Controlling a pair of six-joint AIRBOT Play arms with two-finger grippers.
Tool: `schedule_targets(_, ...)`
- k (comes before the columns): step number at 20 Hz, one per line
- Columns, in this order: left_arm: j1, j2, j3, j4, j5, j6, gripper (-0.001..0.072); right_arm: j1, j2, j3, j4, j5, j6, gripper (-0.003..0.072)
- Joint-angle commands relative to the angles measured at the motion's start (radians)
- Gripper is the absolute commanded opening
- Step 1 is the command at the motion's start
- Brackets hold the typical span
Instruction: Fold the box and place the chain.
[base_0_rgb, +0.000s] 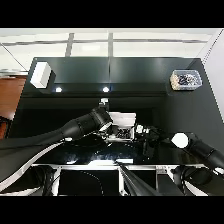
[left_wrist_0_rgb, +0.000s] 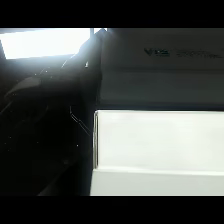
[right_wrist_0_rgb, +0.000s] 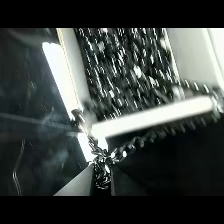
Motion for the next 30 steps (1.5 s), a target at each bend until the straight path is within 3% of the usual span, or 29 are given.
schedule_targets(1, 0.001, 0.000, 0.000, 0.000, 0.001, 0.000, 0.0030, -0.062, 0.053, 0.056, -0.050, 0.082, 0.063, 0.0029)
schedule_targets(8, 0.001, 0.000, 0.000, 0.000, 0.002, 0.000, 0.0030, -0.077, 0.103, 0.247, 0.005, 0.176, 0.160, 0.0028)
schedule_targets(14, 0.001, 0.000, 0.000, 0.000, 0.003, 0.000, 0.0030, -0.077, 0.104, 0.340, 0.172, 0.256, 0.191, 0.0028)
schedule_targets(16, 0.001, 0.000, 0.000, 0.003, 0.003, 0.000, 0.0030, -0.077, 0.104, 0.340, 0.174, 0.256, 0.232, 0.0050)
schedule_targets(18, 0.001, 0.000, 0.000, 0.002, 0.003, 0.000, 0.0030, -0.077, 0.104, 0.340, 0.174, 0.251, 0.275, 0.0284)
schedule_targets(19, 0.001, 0.000, 0.000, 0.002, 0.003, 0.000, 0.0030, -0.077, 0.104, 0.340, 0.170, 0.245, 0.284, 0.0313)
schedule_targets(23, 0.001, 0.000, 0.000, 0.003, 0.002, 0.002, 0.0030, -0.083, 0.104, 0.340, 0.066, 0.216, 0.346, 0.0313)
schedule_targets(27, 0.001, 0.000, 0.007, -0.001, -0.013, 0.020, 0.0029, -0.180, 0.111, 0.340, 0.001, 0.236, 0.465, 0.0313)
schedule_targets(28, 0.001, 0.000, 0.016, 0.000, -0.026, 0.006, 0.0072, -0.211, 0.112, 0.340, 0.005, 0.254, 0.470, 0.0313)
schedule_targets(30, 0.001, 0.003, 0.040, 0.000, -0.040, 0.000, 0.0398, -0.258, 0.112, 0.340, 0.014, 0.294, 0.470, 0.0313)
